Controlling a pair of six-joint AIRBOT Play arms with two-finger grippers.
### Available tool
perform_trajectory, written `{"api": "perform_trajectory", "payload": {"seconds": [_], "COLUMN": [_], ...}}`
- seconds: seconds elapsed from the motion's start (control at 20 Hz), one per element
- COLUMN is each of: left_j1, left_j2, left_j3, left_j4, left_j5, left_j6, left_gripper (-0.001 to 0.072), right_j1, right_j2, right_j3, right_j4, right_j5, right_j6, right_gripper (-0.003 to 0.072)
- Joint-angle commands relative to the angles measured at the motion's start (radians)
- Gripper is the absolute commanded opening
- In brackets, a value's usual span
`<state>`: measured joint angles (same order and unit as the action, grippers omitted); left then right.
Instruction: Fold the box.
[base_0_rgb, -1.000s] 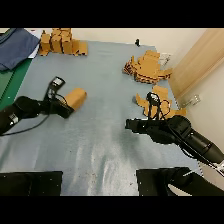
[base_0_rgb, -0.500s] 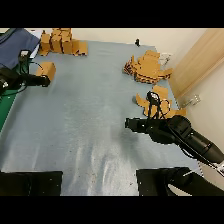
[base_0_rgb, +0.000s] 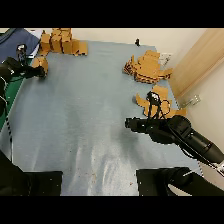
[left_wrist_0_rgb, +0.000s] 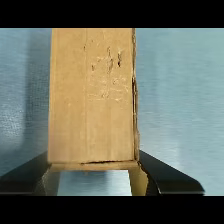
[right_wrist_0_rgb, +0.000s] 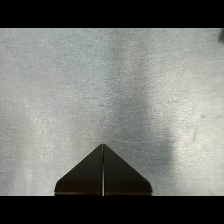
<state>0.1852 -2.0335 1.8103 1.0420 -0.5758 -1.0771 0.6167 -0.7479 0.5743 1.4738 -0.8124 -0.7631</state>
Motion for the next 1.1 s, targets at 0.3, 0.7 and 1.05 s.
{"api": "perform_trajectory", "payload": {"seconds": [0.3, 0.7, 1.05], "left_j1": [-0.01, 0.002, 0.022], "left_j2": [-0.057, -0.025, 0.142], "left_j3": [0.094, 0.248, 0.248], "left_j4": [0.144, 0.163, 0.171], "left_j5": [-0.072, -0.345, -0.509], "left_j6": [-0.099, -0.104, -0.139], "left_gripper": [0.0706, 0.0707, 0.0704], "right_j1": [0.0, 0.0, 0.0], "right_j2": [-0.001, 0.0, -0.001], "right_j3": [0.001, 0.001, 0.001], "right_j4": [0.0, 0.0, 0.0], "right_j5": [0.003, 0.003, 0.003], "right_j6": [0.004, 0.004, 0.004], "right_gripper": [0.0005, 0.0005, 0.0005]}}
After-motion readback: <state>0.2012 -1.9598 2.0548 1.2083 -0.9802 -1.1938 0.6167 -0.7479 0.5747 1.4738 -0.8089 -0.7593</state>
